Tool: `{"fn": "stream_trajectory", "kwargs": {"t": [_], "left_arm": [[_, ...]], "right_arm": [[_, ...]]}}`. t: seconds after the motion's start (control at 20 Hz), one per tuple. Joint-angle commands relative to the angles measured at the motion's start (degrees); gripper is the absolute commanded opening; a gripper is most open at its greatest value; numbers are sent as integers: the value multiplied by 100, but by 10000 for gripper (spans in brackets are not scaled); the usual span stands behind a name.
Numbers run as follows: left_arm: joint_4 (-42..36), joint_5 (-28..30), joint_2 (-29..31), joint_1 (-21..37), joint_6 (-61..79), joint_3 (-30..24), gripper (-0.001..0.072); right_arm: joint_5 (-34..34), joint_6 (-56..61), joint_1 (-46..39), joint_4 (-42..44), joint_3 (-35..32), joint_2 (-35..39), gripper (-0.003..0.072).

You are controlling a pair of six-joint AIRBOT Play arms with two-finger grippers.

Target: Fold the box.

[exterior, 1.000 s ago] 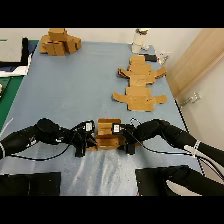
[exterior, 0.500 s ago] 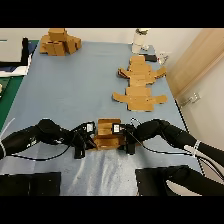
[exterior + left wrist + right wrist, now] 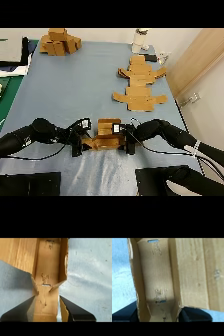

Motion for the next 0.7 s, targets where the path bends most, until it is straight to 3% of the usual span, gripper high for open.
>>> {"fn": "stream_trajectory", "kwargs": {"t": [0.0,0.15,0.25,0.5,0.55,0.6,0.65], "left_arm": [[-511,144,-162,-111,356,98,460],[-540,83,-417,-271,354,181,458],[-542,98,-463,-337,435,181,240],[-769,404,-466,-348,857,184,232],[-866,400,-474,-382,946,184,215],[-988,402,-474,-442,1091,184,113],[-1141,411,-476,-501,1266,184,106]], "right_arm": [[15,0,0,7,4,-4,536],[17,0,0,7,2,-4,535],[17,0,0,7,4,-4,536],[15,0,0,7,4,-4,535],[17,0,0,7,4,-4,536],[15,0,0,7,4,-4,536],[17,0,0,7,2,-4,536]]}}
